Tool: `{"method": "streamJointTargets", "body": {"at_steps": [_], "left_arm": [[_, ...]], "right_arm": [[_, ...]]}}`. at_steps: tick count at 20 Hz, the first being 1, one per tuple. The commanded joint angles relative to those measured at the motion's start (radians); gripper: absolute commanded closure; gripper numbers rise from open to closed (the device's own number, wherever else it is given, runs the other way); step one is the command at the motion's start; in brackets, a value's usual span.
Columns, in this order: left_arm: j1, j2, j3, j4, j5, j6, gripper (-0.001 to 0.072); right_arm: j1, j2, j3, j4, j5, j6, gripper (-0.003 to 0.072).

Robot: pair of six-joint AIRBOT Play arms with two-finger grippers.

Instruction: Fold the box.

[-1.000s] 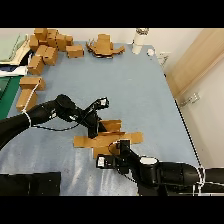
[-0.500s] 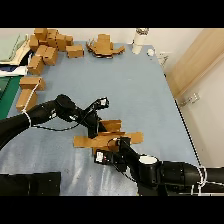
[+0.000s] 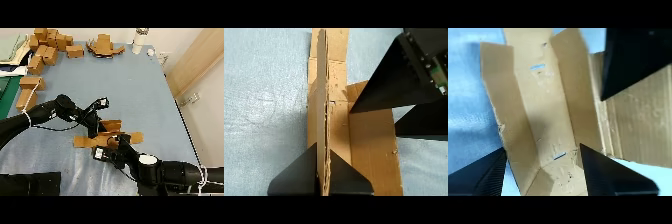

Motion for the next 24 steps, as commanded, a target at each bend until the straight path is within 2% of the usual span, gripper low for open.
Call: {"method": "streamJointTargets", "body": {"at_steps": [1, 8, 13, 19, 22, 24], "left_arm": [[0.000, 0.000, 0.000, 0.000, 0.000, 0.000, 0.0697], [0.000, 0.000, 0.000, 0.000, 0.000, 0.000, 0.0698], [0.000, 0.000, 0.000, 0.000, 0.000, 0.000, 0.0697], [0.000, 0.000, 0.000, 0.000, 0.000, 0.000, 0.0697], [0.000, 0.000, 0.000, 0.000, 0.000, 0.000, 0.0697], [0.000, 0.000, 0.000, 0.000, 0.000, 0.000, 0.0697]], "right_arm": [[-0.045, 0.012, 0.000, -0.022, 0.029, 0.066, -0.0032], [-0.189, 0.104, -0.056, 0.010, 0.130, -0.040, -0.0031], [-0.217, 0.172, -0.068, 0.017, 0.113, -0.103, -0.0031], [-0.256, 0.173, -0.090, 0.076, 0.121, -0.133, -0.0031], [-0.338, 0.172, -0.094, 0.184, 0.176, -0.297, -0.0031], [-0.440, 0.172, -0.093, 0.357, 0.233, -0.516, -0.0031]]}}
